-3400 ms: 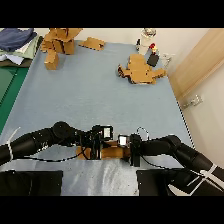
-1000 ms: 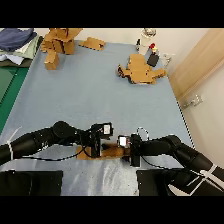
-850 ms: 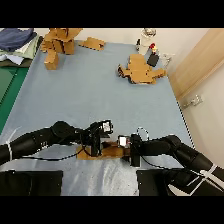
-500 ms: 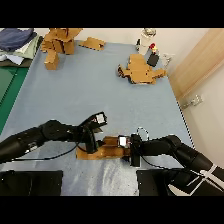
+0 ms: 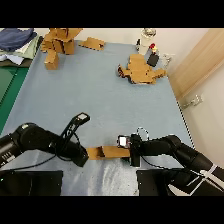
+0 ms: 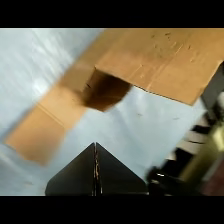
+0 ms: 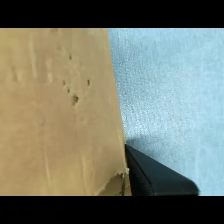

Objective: Fold the box.

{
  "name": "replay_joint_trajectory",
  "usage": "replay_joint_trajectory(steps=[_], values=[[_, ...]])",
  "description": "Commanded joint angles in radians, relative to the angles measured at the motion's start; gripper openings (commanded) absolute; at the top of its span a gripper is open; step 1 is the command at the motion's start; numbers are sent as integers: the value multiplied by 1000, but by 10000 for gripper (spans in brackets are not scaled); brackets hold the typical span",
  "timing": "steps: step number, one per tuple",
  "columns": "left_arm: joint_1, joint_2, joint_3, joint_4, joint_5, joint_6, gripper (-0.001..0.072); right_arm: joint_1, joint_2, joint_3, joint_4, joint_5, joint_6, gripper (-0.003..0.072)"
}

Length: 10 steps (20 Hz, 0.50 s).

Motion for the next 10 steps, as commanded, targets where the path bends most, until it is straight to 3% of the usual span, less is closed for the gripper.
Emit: replay_joint_trajectory(steps=[1,3,5,10], values=[[-126,1,-72,-235,114,-287,12,1,0,-1,0,1,0,495],[-208,1,-145,-486,425,-229,12,1,0,-1,0,1,0,496],[-260,1,-187,-697,642,-114,12,1,0,-1,0,1,0,496],[-275,-28,-194,-752,939,-69,12,1,0,-1,0,0,0,496]])
